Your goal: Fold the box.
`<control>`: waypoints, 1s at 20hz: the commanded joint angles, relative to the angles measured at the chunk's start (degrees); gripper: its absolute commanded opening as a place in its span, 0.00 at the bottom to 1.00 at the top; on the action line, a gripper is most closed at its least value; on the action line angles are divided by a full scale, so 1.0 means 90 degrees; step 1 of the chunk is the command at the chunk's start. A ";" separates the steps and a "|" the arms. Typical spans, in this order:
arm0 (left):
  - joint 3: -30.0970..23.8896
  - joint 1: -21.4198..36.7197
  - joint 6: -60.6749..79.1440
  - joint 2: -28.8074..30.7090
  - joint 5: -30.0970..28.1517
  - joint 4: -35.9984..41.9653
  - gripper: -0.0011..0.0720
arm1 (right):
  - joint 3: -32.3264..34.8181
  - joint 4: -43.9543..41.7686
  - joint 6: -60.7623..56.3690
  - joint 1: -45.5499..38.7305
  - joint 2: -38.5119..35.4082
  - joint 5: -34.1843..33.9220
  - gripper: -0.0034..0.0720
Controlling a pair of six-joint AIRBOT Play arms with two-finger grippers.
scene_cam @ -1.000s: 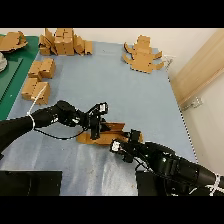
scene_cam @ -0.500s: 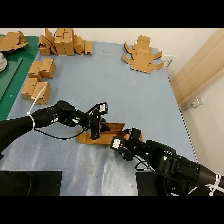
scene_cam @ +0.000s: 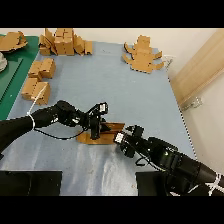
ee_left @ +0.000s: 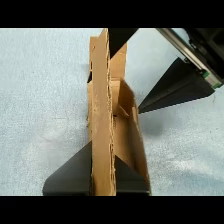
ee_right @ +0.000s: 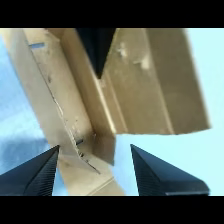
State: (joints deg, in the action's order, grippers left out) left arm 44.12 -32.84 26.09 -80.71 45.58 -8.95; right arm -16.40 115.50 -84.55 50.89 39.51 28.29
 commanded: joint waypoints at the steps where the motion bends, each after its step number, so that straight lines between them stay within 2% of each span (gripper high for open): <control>1: 0.0000 0.0000 0.0000 -0.0002 0.0000 -0.0002 0.03 | -0.0007 -0.1639 0.2074 -0.0675 0.0012 -0.0724 0.99; 8: 0.0000 0.0000 0.0000 -0.0002 0.0000 -0.0002 0.03 | -0.0015 -0.5644 0.6560 -0.1911 0.0469 -0.0741 0.99; 12: 0.0000 0.0000 0.0000 -0.0002 -0.0002 0.0000 0.03 | -0.0413 -0.7881 0.9049 -0.2929 0.0794 0.0590 0.99; 16: 0.0000 0.0005 0.0000 -0.0002 0.0000 0.0000 0.03 | -0.1171 -0.8395 1.0210 -0.3878 0.1812 0.2421 0.99; 20: 0.0000 0.0007 0.0000 -0.0002 -0.0005 -0.0002 0.03 | -0.1559 -0.8590 1.0593 -0.3910 0.2538 0.2528 0.99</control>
State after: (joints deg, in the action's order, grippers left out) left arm 44.12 -32.84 26.06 -80.71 45.60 -8.95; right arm -27.90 41.58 5.39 17.23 58.15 46.33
